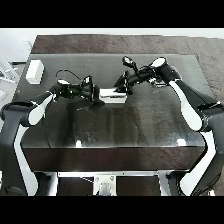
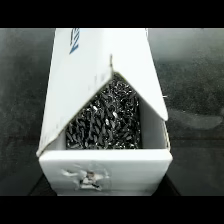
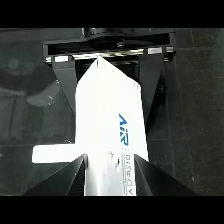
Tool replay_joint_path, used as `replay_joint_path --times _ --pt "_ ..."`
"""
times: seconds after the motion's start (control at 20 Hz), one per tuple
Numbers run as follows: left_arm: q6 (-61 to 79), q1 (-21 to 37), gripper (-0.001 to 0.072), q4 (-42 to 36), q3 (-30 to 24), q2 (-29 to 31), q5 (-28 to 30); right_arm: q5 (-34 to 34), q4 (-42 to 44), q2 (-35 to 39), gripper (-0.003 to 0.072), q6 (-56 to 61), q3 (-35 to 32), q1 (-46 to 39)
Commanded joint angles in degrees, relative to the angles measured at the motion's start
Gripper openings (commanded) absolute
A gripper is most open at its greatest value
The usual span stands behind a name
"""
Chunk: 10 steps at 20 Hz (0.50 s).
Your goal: Fold the box and place the chain.
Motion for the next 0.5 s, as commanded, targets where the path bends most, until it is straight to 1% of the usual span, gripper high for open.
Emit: replay_joint_path --times 0.0,0.2,0.45 --pt "0.02 -0.02 0.0484 0.02 -0.02 0.02 0.00 -1.73 2.14 1.53 0.0342 -1.55 -2.71 0.00" --pt "0.02 -0.02 0.0484 0.02 -0.02 0.02 0.00 -4.42 2.36 3.13 0.0341 -3.08 -5.75 0.07" --pt "0.00 -0.02 0.0484 0.02 -0.02 0.02 0.00 -9.60 2.86 5.35 0.0341 -6.51 -10.36 0.09"
